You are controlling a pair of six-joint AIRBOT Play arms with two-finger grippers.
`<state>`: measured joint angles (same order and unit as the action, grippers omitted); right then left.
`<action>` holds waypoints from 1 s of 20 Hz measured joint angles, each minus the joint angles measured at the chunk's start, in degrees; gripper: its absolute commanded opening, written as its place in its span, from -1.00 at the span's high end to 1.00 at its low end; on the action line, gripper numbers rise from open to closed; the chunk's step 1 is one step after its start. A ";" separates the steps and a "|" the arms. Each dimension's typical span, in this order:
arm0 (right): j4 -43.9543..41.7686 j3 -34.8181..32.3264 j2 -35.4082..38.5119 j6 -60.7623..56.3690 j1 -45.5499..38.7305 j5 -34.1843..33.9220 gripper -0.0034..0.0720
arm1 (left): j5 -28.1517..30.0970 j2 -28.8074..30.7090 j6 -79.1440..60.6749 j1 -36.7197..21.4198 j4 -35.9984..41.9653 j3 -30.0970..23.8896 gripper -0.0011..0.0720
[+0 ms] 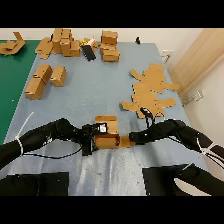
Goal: Fold the box.
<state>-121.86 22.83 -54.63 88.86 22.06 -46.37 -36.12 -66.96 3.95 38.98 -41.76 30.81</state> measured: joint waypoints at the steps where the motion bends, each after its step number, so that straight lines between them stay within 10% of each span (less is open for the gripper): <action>1: -0.92 0.13 -0.33 0.26 0.87 0.39 0.90 | 0.00 0.02 0.00 0.00 0.00 0.00 -0.17; 8: -4.17 2.69 2.93 -0.46 5.31 0.37 0.89 | 0.00 0.00 0.00 0.00 0.00 0.00 -0.17; 20: -4.11 3.58 4.87 -2.27 8.48 1.68 0.16 | 0.00 0.00 -0.02 -0.02 -0.02 0.00 -0.17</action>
<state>-125.97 26.41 -49.76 86.59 30.55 -44.69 -36.12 -66.96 3.92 38.96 -41.78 30.81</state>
